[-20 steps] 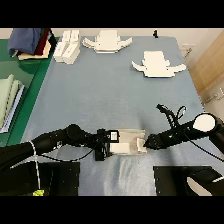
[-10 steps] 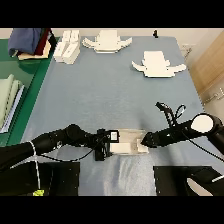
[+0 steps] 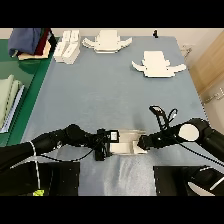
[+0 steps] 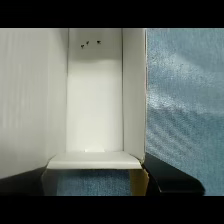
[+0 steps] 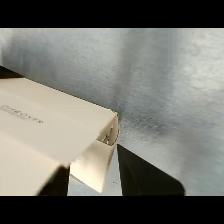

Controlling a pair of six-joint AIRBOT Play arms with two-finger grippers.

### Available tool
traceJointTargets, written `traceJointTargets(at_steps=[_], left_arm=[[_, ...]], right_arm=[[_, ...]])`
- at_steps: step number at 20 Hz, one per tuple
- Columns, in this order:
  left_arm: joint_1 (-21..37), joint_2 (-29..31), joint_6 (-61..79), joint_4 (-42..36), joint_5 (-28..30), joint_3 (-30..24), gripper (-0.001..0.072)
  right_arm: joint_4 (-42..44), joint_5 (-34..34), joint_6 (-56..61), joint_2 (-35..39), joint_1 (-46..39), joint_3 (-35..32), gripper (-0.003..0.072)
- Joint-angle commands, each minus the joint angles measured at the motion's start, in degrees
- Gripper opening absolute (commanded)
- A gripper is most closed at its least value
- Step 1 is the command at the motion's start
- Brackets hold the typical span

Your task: Fold the box.

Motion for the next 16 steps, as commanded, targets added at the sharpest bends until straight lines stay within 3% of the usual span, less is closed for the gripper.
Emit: traceJointTargets(at_steps=[1, 12, 15, 16], left_arm=[[-0.02, -0.02, -0.11, 0.0, -0.02, 0.04, 0.048], [-0.02, -0.02, -0.11, 0.0, -0.02, 0.04, 0.048], [-0.02, -0.02, -0.11, 0.0, -0.02, 0.04, 0.048], [-0.02, -0.02, -0.11, 0.0, -0.02, 0.04, 0.048]], right_arm=[[-7.32, -1.64, 9.09, -4.59, 5.77, 1.11, 0.0442], [-17.75, 3.04, 35.21, -18.18, 17.44, 10.95, 0.039], [-21.31, 6.56, 42.03, -19.41, 19.1, 12.07, 0.0264], [-21.4, 7.32, 42.53, -19.32, 19.1, 12.09, 0.0159]])
